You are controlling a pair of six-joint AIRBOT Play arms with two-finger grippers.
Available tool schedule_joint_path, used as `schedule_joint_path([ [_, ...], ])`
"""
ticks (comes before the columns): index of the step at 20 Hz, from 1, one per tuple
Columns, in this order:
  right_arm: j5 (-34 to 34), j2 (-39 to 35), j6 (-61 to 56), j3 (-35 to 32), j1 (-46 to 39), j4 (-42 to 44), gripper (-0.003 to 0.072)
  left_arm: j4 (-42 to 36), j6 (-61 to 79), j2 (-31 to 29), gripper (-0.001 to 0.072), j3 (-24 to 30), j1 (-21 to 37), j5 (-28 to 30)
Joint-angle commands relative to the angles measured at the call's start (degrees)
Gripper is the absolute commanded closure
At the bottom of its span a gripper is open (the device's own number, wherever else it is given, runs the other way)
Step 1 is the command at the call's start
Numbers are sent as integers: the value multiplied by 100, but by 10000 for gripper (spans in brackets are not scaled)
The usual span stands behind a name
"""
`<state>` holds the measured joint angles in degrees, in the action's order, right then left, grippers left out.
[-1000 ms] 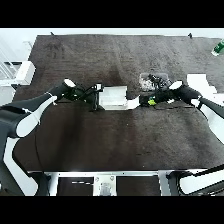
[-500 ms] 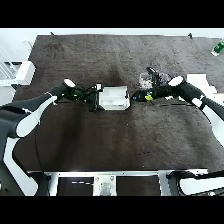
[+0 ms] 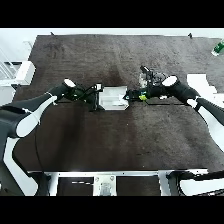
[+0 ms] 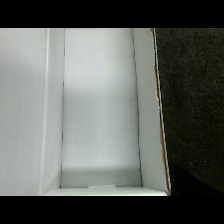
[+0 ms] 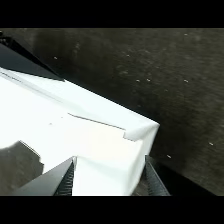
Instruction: Fold the box and place the chain.
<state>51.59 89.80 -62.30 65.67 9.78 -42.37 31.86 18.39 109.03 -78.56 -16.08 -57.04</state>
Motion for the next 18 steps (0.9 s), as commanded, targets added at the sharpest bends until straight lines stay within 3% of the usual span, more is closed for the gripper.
schedule_joint_path([
  [1,-98,17,-282,37,107,-81,181,0,2,-4,241,-4,0,-2],
  [18,-101,264,-1617,487,791,-1725,181,0,2,-4,241,-4,0,-2],
])
